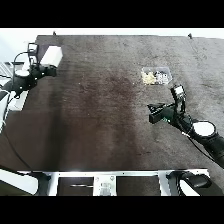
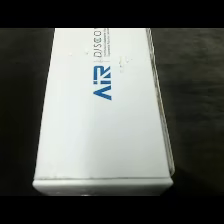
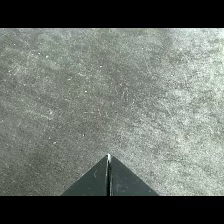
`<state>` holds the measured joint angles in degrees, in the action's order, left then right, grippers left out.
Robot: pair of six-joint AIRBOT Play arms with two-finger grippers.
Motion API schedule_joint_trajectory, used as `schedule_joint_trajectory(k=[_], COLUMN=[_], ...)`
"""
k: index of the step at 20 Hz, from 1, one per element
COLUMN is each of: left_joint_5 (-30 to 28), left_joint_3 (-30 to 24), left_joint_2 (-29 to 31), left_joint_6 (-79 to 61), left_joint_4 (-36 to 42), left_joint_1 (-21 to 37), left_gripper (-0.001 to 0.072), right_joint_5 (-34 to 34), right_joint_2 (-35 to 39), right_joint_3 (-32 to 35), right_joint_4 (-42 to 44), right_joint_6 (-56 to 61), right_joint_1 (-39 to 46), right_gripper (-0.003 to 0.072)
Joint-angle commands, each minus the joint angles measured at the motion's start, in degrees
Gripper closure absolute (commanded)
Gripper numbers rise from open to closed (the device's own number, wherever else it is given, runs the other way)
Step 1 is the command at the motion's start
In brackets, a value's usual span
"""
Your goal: Fold the box and place the chain.
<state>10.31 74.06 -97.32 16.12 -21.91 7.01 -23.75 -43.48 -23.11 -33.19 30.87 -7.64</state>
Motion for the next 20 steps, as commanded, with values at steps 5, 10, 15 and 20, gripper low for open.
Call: schedule_joint_trajectory(k=[5, 10, 15, 20], left_joint_5=[-3.85, -4.96, -2.93, -1.92], left_joint_3=[-0.61, 0.11, 5.49, 9.75], left_joint_2=[-3.39, -6.99, -9.92, -12.72], left_joint_6=[4.66, 4.79, 2.47, 3.02], left_joint_4=[0.07, 0.02, -0.11, 0.04], left_joint_1=[3.56, 3.56, 3.56, 3.56], left_gripper=[0.0699, 0.0699, 0.07, 0.0699], right_joint_5=[-0.07, -0.07, -0.09, -0.07], right_joint_2=[0.02, 0.02, 0.02, 0.02], right_joint_3=[0.04, 0.07, 0.07, 0.07], right_joint_4=[0.2, 0.2, 0.2, 0.2], right_joint_6=[0.24, 0.24, 0.24, 0.24], right_joint_1=[-0.02, -0.02, -0.02, -0.02], right_gripper=[0.068, 0.068, 0.068, 0.0679])
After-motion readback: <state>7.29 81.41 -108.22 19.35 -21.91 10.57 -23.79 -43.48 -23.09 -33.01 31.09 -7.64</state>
